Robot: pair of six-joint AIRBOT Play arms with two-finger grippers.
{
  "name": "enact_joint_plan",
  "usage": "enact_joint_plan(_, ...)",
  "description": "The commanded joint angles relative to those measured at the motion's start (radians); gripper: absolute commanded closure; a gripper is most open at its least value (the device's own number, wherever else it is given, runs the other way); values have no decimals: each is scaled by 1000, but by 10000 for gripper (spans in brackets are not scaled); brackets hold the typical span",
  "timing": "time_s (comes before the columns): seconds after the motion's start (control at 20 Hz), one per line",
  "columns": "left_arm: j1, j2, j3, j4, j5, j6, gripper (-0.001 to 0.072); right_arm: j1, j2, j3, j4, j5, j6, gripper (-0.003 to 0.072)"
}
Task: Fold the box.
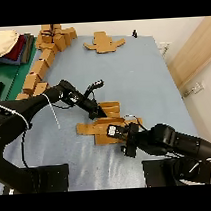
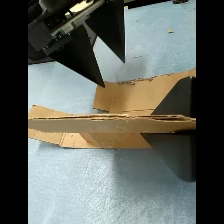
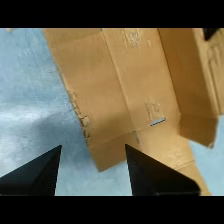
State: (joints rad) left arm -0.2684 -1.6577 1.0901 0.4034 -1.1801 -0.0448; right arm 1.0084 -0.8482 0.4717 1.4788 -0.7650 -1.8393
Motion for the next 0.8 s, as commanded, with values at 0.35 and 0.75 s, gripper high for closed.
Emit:
enact_joint_plan(0.35,1,0,1,1,0,0,698,21,-85,-3,-137,95,-13,87)
enact_joint_plan(0.75,1,0,1,1,0,0,698,19,-87,-2,-248,134,37,103)
